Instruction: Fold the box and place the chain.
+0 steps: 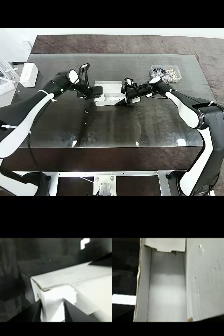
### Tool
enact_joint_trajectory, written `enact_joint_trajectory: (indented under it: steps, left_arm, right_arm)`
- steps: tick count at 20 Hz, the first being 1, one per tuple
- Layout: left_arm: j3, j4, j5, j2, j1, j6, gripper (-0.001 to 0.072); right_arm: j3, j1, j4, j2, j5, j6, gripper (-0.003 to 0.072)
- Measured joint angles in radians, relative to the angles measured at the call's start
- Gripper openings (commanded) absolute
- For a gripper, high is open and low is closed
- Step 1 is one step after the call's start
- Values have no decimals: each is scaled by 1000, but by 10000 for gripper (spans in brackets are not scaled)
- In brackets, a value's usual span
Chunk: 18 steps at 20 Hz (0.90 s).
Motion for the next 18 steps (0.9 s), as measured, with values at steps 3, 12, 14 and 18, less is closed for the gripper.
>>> enact_joint_trajectory:
  steps: [3, 12, 14, 18]
  left_arm:
    - [37, 22, -38, -18, -8, -9, 292]
    - [60, 49, -70, -29, -22, -27, 480]
    - [60, 49, -79, -29, -22, -30, 480]
    - [60, 50, -90, -29, -21, -39, 480]
  right_arm:
    - [0, 0, 0, 0, 0, 0, 495]
    - [0, 0, 0, 0, 0, 0, 495]
    - [0, 0, 0, 0, 2, 0, 495]
    - [0, 0, 0, 0, 2, 0, 496]
